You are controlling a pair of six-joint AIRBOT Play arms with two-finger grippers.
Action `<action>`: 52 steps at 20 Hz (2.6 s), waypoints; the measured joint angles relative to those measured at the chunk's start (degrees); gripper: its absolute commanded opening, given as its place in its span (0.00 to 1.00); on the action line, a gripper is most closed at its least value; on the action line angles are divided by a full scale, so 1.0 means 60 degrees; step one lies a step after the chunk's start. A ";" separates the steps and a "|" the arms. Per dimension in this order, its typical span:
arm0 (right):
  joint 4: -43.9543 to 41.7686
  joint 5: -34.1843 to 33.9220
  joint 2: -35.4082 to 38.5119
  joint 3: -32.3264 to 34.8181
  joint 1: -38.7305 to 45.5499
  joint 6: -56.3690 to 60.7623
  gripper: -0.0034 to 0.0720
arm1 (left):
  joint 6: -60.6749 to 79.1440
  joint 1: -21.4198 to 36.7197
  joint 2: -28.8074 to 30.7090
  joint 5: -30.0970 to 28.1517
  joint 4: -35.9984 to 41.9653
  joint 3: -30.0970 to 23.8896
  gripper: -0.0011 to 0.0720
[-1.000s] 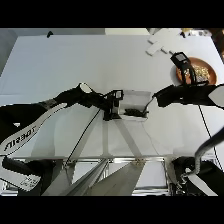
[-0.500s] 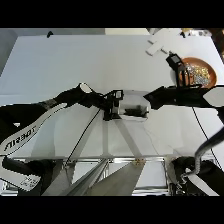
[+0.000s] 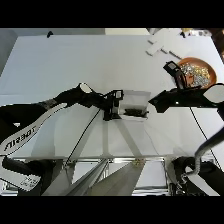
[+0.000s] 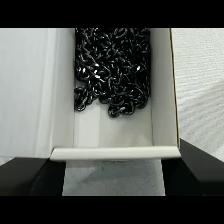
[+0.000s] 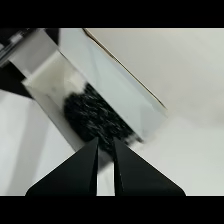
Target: Fold the box and place the chain.
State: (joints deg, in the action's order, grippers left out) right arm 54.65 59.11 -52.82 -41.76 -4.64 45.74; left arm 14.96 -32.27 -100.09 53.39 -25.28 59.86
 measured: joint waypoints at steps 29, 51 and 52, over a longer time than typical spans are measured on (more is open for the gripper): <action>0.0426 0.0262 -0.2149 0.0390 -0.0240 -0.7865 0.17 | 0.0000 0.0000 0.0000 0.0000 0.0000 0.0000 0.20; 0.0408 0.0004 -0.1009 0.0659 -0.0240 -0.7373 0.06 | 0.0000 0.0000 0.0000 0.0000 0.0000 0.0000 0.20; 0.0124 0.0022 -0.0874 0.0659 -0.0240 -0.7369 0.06 | 0.0000 0.0000 0.0000 0.0000 0.0000 0.0000 0.20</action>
State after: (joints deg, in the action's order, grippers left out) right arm 55.40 59.24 -58.06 -37.80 -6.09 1.52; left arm 14.96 -32.27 -100.09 53.39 -25.28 59.86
